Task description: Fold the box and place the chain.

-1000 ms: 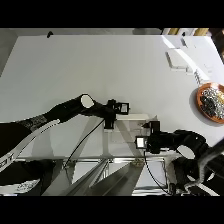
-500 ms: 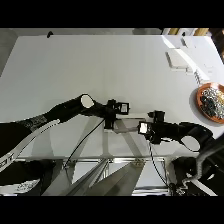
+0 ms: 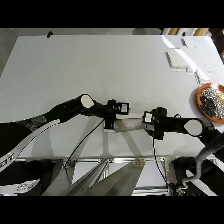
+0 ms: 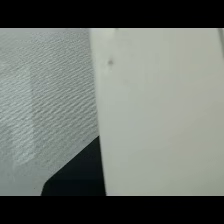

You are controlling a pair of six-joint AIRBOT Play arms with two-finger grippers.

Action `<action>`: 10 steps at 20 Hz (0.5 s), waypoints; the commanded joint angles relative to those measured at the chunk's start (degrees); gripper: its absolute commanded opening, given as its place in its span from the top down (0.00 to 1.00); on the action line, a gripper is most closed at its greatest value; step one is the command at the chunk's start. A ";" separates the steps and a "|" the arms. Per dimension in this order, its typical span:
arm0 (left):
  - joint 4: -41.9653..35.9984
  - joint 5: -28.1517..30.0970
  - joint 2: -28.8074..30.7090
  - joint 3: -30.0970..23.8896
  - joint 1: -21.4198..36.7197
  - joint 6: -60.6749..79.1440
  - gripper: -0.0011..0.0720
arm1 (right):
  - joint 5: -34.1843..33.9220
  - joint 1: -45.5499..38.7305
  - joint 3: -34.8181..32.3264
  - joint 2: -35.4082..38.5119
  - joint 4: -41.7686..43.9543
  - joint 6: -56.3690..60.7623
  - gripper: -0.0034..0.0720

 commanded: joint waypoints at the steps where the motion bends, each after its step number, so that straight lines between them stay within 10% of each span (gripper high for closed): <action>1: 0.00 0.02 0.02 0.02 -0.02 0.00 0.97 | 2.82 -2.62 0.44 -0.57 2.64 -5.29 0.04; 10: 0.00 0.02 0.02 0.02 -0.02 0.00 0.97 | 3.58 -9.25 0.44 -5.70 15.80 -26.58 0.04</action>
